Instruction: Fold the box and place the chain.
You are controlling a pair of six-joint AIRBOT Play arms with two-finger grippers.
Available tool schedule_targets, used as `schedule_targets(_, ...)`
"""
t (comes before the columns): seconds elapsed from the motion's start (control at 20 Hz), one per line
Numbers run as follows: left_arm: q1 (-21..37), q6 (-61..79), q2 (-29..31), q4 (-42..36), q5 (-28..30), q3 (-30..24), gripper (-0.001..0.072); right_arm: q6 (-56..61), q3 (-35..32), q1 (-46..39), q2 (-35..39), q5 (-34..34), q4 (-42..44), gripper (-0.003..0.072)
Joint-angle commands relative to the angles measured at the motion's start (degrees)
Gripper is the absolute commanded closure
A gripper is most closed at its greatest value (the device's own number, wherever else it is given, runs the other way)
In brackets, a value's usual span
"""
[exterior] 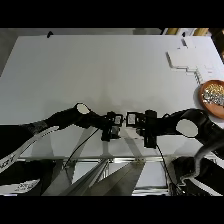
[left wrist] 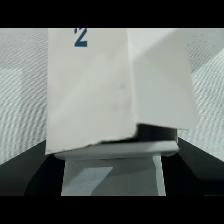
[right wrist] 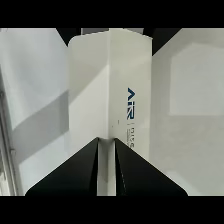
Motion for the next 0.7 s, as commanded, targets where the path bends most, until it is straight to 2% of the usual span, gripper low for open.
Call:
schedule_targets(0.0,0.0,0.1,0.0,0.1,-0.1,0.0,0.0500,0.0,-0.4,0.1,0.0,-1.9,-0.7,0.0590)
schedule_targets(0.35,0.0,0.1,0.0,0.1,-0.1,0.0,0.0500,0.0,-3.0,0.1,0.0,-6.3,-0.8,0.0590)
schedule_targets(0.65,0.0,0.1,0.0,0.1,-0.1,0.0,0.0500,0.0,-3.3,0.1,0.0,-5.3,-0.4,0.0590)
